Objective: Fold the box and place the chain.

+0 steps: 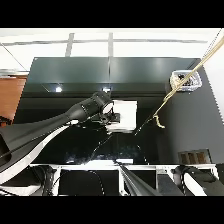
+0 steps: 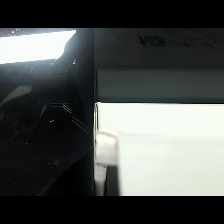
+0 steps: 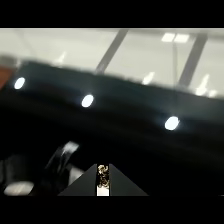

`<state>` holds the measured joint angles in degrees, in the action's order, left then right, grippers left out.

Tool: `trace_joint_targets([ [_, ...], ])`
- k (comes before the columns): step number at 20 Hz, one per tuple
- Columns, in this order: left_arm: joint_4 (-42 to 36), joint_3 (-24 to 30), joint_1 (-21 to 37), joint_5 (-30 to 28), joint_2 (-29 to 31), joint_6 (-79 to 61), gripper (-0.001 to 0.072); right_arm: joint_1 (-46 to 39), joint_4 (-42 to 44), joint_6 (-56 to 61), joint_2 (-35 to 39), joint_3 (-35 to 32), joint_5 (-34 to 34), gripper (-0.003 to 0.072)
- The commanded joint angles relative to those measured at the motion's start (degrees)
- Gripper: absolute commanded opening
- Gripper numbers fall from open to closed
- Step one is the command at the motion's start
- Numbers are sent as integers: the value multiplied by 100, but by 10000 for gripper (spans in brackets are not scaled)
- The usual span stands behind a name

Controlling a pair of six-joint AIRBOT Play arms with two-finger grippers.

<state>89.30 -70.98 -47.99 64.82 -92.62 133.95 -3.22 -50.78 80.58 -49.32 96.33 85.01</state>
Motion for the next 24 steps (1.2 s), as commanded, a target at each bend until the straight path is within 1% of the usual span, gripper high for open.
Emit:
trace_joint_targets([
  [1, 0, 2, 2, -4, 0, -2, 32, 621, 516, 188, 214, -1307, 258, 25],
  [4, 0, 2, 2, -4, 0, -2, 32, 1154, 942, 142, 199, -2339, -704, 24],
  [5, 0, 2, 0, -2, 0, -2, 32, 1285, 1064, 140, 170, -2599, -931, 24],
  [8, -2, 2, 0, 26, 0, -2, 32, 1644, 1309, 59, 63, -3233, -1342, 24],
  [12, -2, 2, 0, 24, 0, -2, 32, 1893, 1296, 42, 48, -4151, -1954, 25],
  [15, 0, 2, 0, 22, 0, -2, 32, 2116, 1292, 376, -44, -4977, -3051, 25],
  [16, 0, 2, 2, 24, 0, -2, 32, 2210, 1283, 461, -114, -5165, -3318, 25],
  [17, 0, 2, 2, 24, 0, -2, 32, 2271, 1246, 459, -214, -5278, -3438, 26],
  [21, 0, 2, 2, 20, 0, -2, 32, 2275, 1016, 553, -507, -5359, -3445, 28],
  [22, 0, 2, 2, 22, 0, -2, 33, 2280, 1019, 640, -531, -5359, -3438, 81],
  [23, 0, 2, 2, 22, 0, -2, 32, 2258, 1001, 640, -529, -5353, -3423, 319],
  [24, 0, 2, 2, 22, 0, -2, 32, 2127, 966, 638, -525, -5318, -3346, 405],
])
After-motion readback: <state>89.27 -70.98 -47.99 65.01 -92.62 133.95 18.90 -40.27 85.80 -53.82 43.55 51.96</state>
